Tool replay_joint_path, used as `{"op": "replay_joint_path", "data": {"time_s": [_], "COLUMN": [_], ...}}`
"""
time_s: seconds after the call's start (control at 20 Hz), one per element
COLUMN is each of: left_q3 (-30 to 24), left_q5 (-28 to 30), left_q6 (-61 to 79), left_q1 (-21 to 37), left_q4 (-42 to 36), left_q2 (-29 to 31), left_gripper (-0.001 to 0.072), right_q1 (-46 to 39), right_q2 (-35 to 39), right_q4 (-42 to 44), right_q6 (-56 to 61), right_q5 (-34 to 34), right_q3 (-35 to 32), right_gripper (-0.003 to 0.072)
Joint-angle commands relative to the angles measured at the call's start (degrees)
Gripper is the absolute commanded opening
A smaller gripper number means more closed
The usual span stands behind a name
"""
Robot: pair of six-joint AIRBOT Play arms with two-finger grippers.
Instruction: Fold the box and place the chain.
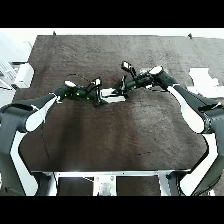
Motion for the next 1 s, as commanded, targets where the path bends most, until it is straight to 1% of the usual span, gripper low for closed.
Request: {"op": "replay_joint_path", "data": {"time_s": [0.0, 0.15, 0.2, 0.45, 0.55, 0.7, 0.75, 0.8, 0.85, 0.9, 0.95], "left_q3": [0.0, 0.0, 0.0, 0.0, 0.0, 0.0, 0.0, 0.0, 0.0, 0.0, 0.0], "left_q5": [0.1, 0.1, 0.1, 0.1, 0.1, 0.1, 0.1, 0.1, 0.1, 0.1, 0.1], "left_q6": [-0.1, -0.1, -0.1, -0.1, -0.1, -0.1, -0.1, -0.1, -0.1, -0.1, -0.1], "left_q1": [0.0, 0.0, 0.0, 0.0, 0.0, 0.0, 0.0, 0.0, 0.0, 0.0, 0.0], "left_q4": [0.0, 0.0, 0.0, 0.0, 0.0, 0.0, 0.0, 0.0, 0.0, 0.0, 0.0], "left_q2": [0.0, 0.0, 0.0, 0.0, 0.0, 0.0, 0.0, 0.0, 0.0, 0.0, 0.0], "left_gripper": [0.047, 0.047, 0.047, 0.047, 0.047, 0.047, 0.047, 0.047, 0.047, 0.047, 0.047], "right_q1": [0.2, 0.2, 0.2, 0.1, -0.2, -1.0, -1.4, -1.8, -2.1, -2.2, -2.2], "right_q2": [0.0, 0.0, 0.0, 0.0, 0.0, 0.0, 0.0, 0.0, 0.0, 0.0, 0.0], "right_q4": [-0.8, -0.8, -0.8, -0.8, -0.6, 3.1, 4.9, 6.6, 7.8, 7.8, 7.6], "right_q6": [0.6, 0.6, 0.5, 0.3, 0.0, -2.5, -2.8, -3.1, -3.1, -3.1, -3.1], "right_q5": [3.3, 3.3, 3.3, 3.3, 3.6, 5.5, 5.5, 5.6, 5.7, 5.9, 5.9], "right_q3": [-0.5, -1.6, -2.0, -2.3, -2.3, -2.3, -2.3, -2.3, -2.3, -2.3, -2.3], "right_gripper": [0.0285, 0.0321, 0.0363, 0.0367, 0.0387, 0.038, 0.035, 0.0285, 0.0198, 0.0077, 0.0011]}}
